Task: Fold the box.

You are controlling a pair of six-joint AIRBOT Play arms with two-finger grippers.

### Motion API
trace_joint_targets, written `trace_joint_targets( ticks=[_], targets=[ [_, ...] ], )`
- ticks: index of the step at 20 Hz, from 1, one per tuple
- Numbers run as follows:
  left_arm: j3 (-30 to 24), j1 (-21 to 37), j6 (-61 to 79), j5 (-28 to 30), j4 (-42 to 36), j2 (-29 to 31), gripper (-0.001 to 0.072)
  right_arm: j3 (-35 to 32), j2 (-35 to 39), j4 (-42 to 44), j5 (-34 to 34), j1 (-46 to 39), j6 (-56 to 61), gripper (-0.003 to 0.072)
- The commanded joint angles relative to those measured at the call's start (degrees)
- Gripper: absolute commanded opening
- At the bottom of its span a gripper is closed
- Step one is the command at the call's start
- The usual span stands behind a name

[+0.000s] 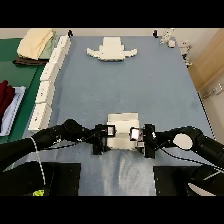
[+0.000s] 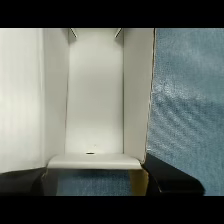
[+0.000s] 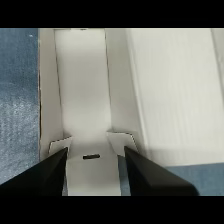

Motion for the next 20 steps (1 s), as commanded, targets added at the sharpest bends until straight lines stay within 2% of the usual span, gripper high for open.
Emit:
trace_joint_targets(
  ticks=[1, 3, 4, 5, 6, 11, 12, 14, 17, 20],
  targets=[
    [0.0, 0.0, 0.1, 0.0, 0.0, 0.0, 0.0514, 0.0, 0.0, 0.0, 0.0, 0.0, 0.0, 0.0588],
    [0.1, 0.0, 0.1, 0.0, 0.0, 0.0, 0.0514, 0.0, 0.0, -0.1, 1.2, 0.0, 0.1, 0.058],
    [0.0, 0.0, 0.1, 0.0, 0.0, 0.0, 0.0515, 0.0, 0.1, -1.2, 2.5, 0.0, 1.6, 0.0447],
    [0.1, 0.0, 0.1, 0.0, 0.0, 0.0, 0.0514, 0.2, 0.2, -3.6, 3.9, 0.0, 6.2, 0.0171],
    [0.1, 0.0, 0.1, 0.0, 0.0, 0.0, 0.0514, 0.9, 0.3, -7.4, 5.2, 0.0, 13.9, 0.0002],
    [0.0, 0.0, 0.1, 0.0, 0.0, 0.0, 0.0514, 6.0, 2.7, -28.7, 18.2, -1.3, 50.5, 0.0001],
    [0.0, 0.0, 0.1, 0.0, 0.0, 0.0, 0.0514, 7.0, 3.4, -34.3, 21.9, -2.7, 59.5, 0.0001],
    [0.0, 0.0, 0.1, 0.0, 0.0, 0.0, 0.0514, 7.6, 4.1, -39.5, 28.8, -6.9, 70.1, 0.0001],
    [0.0, 0.0, 0.1, 0.0, 0.0, 0.0, 0.0514, 6.8, 2.2, -34.5, 32.0, -17.5, 76.9, 0.0001],
    [0.1, 0.0, 0.1, 0.0, 0.0, 0.0, 0.0514, 5.4, -1.8, -21.5, 29.8, -26.9, 75.8, -0.0001]
  ],
)
